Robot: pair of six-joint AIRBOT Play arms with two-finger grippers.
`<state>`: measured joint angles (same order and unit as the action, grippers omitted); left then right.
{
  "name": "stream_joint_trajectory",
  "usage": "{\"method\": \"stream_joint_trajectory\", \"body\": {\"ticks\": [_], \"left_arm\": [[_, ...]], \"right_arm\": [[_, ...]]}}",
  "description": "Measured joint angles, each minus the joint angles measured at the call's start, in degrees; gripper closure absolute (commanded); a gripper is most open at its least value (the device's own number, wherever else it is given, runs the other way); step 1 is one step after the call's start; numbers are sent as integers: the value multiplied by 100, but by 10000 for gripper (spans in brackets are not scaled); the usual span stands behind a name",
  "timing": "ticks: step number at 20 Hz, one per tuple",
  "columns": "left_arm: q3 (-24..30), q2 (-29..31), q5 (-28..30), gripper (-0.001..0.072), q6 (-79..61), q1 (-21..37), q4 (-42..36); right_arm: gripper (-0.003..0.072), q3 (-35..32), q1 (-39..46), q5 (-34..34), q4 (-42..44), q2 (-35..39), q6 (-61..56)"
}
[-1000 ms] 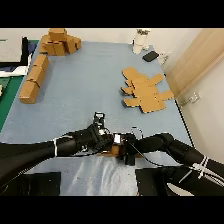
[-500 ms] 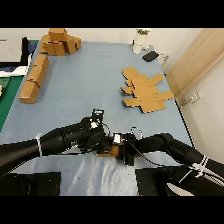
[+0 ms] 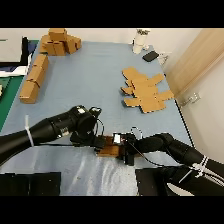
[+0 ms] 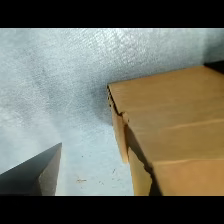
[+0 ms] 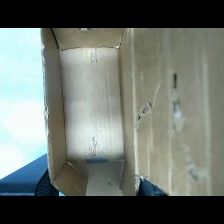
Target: Fold the box.
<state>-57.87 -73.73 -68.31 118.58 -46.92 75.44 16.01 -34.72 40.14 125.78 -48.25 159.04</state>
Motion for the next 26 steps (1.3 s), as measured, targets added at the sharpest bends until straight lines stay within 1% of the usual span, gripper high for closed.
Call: {"method": "stream_joint_trajectory", "body": {"ticks": [3, 5, 9, 10, 11, 13, 15, 16, 17, 19, 23, 25, 26], "left_arm": [[208, 249, 42, 78, -796, 400, -374], [387, 387, 46, 79, -1419, 719, -811], [846, 610, 81, 88, -3211, 1513, -2361], [970, 658, 87, 243, -3646, 1740, -2708], [1108, 695, 83, 299, -4072, 1985, -3021], [1351, 741, 87, 295, -4621, 2404, -3416], [1532, 765, 90, 289, -4964, 2640, -3659], [1593, 769, 118, 209, -5101, 2715, -3746], [1637, 776, 175, 178, -5198, 2758, -3816], [1687, 780, 308, 177, -5333, 2763, -3995], [1731, 787, 638, 179, -5296, 2568, -4146], [1731, 793, 848, 179, -5012, 2365, -3945], [1707, 800, 994, 178, -4715, 2188, -3676]], "right_arm": [[194, 0, 0, -2, 0, 0, 0], [193, 0, 0, -2, 0, -2, 0], [193, 0, 0, -2, 0, 0, 0], [193, 0, 0, -2, 0, 0, 0], [193, 0, 0, -2, 0, 0, 0], [193, 0, 0, -2, -2, -2, 0], [194, 0, 0, -2, -2, 0, 0], [193, 0, 0, -2, -2, 0, 2], [193, 0, 0, -2, 0, 0, 2], [193, 0, 0, -2, -2, 0, 0], [193, 0, 0, -2, -2, 0, 2], [193, 0, 0, -2, 0, 0, 2], [193, 0, 0, -2, -2, -2, 2]]}}
